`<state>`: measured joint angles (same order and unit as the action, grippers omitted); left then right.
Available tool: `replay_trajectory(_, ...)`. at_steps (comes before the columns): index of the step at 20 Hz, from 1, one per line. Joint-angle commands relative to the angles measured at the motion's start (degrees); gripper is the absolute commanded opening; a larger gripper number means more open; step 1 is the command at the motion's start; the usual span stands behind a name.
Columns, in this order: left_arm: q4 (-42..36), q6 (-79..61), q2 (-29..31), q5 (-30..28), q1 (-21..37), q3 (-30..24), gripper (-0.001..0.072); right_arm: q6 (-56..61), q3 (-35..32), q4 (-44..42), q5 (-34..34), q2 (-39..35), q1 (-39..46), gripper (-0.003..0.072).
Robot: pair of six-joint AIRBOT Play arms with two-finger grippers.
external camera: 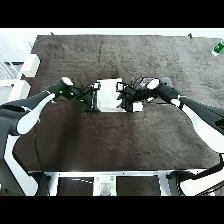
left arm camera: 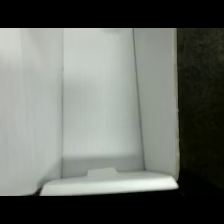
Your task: Fold the box and place the chain.
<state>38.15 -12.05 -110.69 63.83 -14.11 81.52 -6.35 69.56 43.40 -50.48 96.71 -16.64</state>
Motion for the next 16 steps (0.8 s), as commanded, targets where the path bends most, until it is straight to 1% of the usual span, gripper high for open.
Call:
replay_trajectory(1,0.09,0.04,-0.02,0.09,0.04,-0.02,0.047,-0.2,-0.02,0.28,-0.09,0.07,0.07,0.0601)
replay_trajectory(9,0.09,0.04,-0.02,0.09,0.02,-0.04,0.0469,-0.2,-0.02,0.76,-0.04,0.07,0.07,0.0601)
replay_trajectory(11,0.09,0.04,-0.02,0.11,0.04,-0.02,0.047,-0.17,-0.02,1.38,0.09,0.07,0.24,0.0614)
replay_trajectory(12,0.09,0.04,-0.02,0.09,0.04,-0.02,0.047,-0.11,-0.02,1.36,0.07,0.07,0.31,0.0694)
replay_trajectory(13,0.09,0.04,-0.02,0.11,0.04,-0.02,0.047,-0.11,-0.02,1.38,0.07,0.07,0.31,0.0706)
replay_trajectory(16,0.09,0.04,-0.02,0.11,0.04,-0.04,0.047,-0.11,-0.02,1.38,-0.07,0.07,0.31,0.0706)
